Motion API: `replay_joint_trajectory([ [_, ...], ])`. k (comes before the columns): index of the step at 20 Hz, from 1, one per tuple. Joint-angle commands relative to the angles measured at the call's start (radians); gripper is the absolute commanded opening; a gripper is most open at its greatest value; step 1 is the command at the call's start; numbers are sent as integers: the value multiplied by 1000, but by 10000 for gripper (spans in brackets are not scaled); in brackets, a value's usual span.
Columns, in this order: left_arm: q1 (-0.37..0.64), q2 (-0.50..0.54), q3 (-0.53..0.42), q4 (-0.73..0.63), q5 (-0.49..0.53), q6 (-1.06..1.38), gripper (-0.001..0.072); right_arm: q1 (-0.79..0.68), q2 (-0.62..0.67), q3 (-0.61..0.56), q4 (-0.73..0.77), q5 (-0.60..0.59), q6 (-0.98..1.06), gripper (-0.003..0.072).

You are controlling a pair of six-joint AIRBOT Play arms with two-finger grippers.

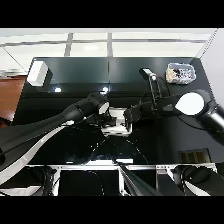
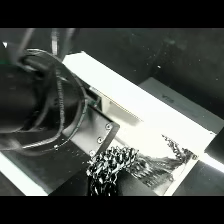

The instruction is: Fold the box and place the chain.

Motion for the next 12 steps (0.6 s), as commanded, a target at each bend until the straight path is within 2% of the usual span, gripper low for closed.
replay_joint_trajectory([
  [1, 0, 0, 0, 0, 3, 0, 25, 37, -10, -38, -16, -97, 19, 36],
  [2, 0, 0, 0, 0, 4, 0, 25, 36, -11, -38, -18, -103, 29, 209],
  [3, 0, 0, 0, 0, 4, 0, 25, 27, -11, -37, -33, -98, 31, 311],
  [5, 0, 0, 0, 0, 4, 0, 25, -26, -10, -34, -77, -32, 31, 305],
  [10, 0, 0, 0, 0, 5, 0, 25, -249, -9, -23, -182, 256, -32, 305],
  [12, 0, -1, 0, 4, 11, 0, 25, -297, -9, -23, -182, 282, -69, 305],
])
